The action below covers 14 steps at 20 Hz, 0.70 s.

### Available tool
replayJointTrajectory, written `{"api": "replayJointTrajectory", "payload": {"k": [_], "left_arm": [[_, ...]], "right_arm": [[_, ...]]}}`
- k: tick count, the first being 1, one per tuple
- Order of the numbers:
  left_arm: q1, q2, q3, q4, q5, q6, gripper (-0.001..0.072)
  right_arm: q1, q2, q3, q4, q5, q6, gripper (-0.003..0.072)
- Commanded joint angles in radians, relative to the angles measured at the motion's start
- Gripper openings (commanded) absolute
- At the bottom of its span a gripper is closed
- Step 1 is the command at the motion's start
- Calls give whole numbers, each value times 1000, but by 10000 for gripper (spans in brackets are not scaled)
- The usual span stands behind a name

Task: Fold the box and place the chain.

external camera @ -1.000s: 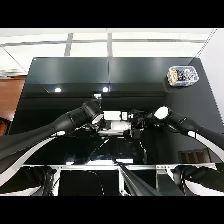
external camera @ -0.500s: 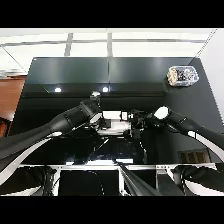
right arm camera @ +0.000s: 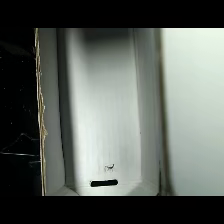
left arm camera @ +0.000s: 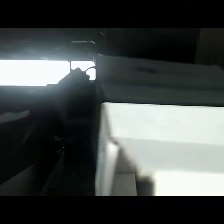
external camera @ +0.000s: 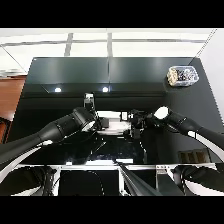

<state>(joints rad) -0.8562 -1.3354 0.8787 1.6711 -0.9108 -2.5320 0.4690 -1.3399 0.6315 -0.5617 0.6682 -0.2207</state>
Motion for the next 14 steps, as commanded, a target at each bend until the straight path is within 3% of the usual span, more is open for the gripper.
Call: {"api": "replayJointTrajectory", "payload": {"k": [1, 5, 7, 8, 10, 14], "left_arm": [[0, -42, 23, -7, 5, 27, 488], [14, -116, 110, -9, -89, 94, 487], [17, -126, 137, -19, -104, 129, 356], [17, -127, 145, -19, -116, 129, 352], [17, -127, 151, -19, -122, 129, 26], [17, -129, 151, -35, -122, 129, 27]], "right_arm": [[1, 0, 0, 0, 0, 0, 130], [1, 0, 0, 0, 0, 0, 131], [1, 0, 0, 0, 0, 0, 130], [1, 0, 0, 0, 0, 0, 131], [1, 0, 0, 0, 0, 0, 130], [1, 0, 0, 0, 0, 0, 130]]}}
